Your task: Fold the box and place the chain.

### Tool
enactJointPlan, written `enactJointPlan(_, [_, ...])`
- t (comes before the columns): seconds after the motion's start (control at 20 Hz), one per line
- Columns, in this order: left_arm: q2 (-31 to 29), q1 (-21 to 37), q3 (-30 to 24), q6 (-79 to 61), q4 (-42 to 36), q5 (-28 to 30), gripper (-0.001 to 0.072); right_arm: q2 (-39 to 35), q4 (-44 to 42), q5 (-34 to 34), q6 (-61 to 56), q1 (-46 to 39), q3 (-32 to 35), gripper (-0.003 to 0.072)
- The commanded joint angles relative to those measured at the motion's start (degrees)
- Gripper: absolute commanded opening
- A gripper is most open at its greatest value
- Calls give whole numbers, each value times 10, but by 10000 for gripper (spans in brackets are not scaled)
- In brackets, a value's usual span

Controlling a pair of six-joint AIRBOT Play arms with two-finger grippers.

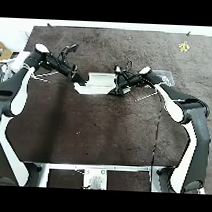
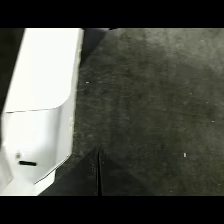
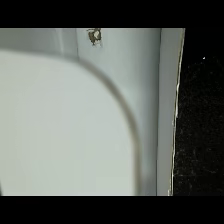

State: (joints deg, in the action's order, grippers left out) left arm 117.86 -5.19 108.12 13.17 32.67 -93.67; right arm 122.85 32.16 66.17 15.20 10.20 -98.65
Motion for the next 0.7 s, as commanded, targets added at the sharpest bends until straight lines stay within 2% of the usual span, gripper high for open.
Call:
enactJointPlan(0.0, [-2,-19,-9,14,-27,18,13,0,0,0,0,0,0,446])
enactJointPlan(0.2, [-2,-26,-9,14,-56,101,12,0,0,0,0,0,0,446])
enactJointPlan(0.65, [7,-29,-11,15,-55,248,13,0,0,0,0,0,0,446])
